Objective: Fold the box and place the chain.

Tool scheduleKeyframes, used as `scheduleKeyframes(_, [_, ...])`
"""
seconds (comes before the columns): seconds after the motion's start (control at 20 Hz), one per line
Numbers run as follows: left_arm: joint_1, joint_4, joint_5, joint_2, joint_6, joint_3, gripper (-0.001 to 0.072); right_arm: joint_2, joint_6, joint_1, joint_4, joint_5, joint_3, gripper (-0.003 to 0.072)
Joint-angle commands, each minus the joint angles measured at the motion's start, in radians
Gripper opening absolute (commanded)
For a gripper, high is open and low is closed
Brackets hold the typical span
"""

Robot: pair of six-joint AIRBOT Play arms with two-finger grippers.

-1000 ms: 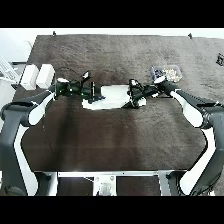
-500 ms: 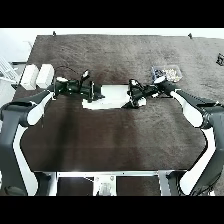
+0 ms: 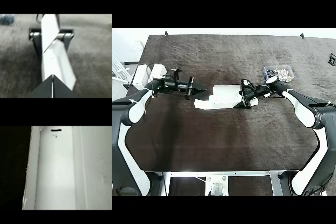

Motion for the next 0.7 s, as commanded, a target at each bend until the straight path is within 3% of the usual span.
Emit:
scheduleKeyframes(0.0, [0.016, -0.075, -0.136, 0.006, 0.032, 0.0, 0.0019, -0.001, 0.0, 0.0, 0.0, 0.0, 0.0, 0.0593])
scheduleKeyframes(0.15, [-0.024, -0.034, -0.091, 0.079, 0.025, -0.008, 0.0016, -0.001, 0.0, 0.0, 0.0, 0.0, 0.0, 0.0593])
scheduleKeyframes(0.3, [-0.073, 0.049, 0.072, 0.217, -0.011, -0.061, 0.0016, -0.001, 0.0, 0.0, 0.0, 0.0, 0.0, 0.0593])
scheduleKeyframes(0.5, [-0.139, 0.089, 0.385, 0.453, 0.0, -0.283, 0.0016, -0.001, 0.0, 0.0, 0.0, 0.0, 0.0, 0.0593])
scheduleKeyframes(0.65, [-0.189, 0.091, 0.457, 0.525, 0.021, -0.399, 0.0017, -0.001, 0.0, 0.0, 0.0, 0.0, 0.0, 0.0593])
